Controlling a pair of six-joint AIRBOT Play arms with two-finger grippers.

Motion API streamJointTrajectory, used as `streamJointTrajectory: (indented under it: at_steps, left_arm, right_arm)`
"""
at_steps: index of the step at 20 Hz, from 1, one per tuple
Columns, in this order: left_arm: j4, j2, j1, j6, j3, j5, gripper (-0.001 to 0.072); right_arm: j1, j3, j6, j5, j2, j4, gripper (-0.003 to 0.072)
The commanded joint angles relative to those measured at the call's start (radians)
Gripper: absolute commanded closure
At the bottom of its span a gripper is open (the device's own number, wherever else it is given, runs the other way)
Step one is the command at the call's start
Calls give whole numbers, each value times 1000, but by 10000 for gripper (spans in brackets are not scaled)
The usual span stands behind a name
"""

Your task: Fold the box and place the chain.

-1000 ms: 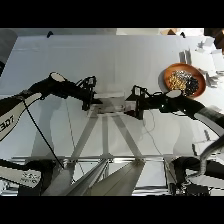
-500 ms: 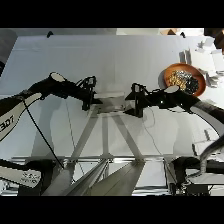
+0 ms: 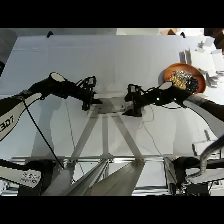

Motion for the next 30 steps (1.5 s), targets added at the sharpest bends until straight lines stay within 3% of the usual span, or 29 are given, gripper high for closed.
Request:
streamJointTrajectory:
  at_steps: [1,8,10,30]
  left_arm:
    - [0,-1,0,0,0,1,695]
    - [0,-1,0,0,0,1,695]
    - [0,-1,0,0,0,1,695]
    - [0,-1,0,0,0,1,695]
  right_arm:
    - [18,4,0,-12,-16,-2,-14]
    - [18,4,0,-12,-16,-3,60]
    - [18,4,0,-12,-16,-3,184]
    - [18,4,0,22,-16,-3,181]
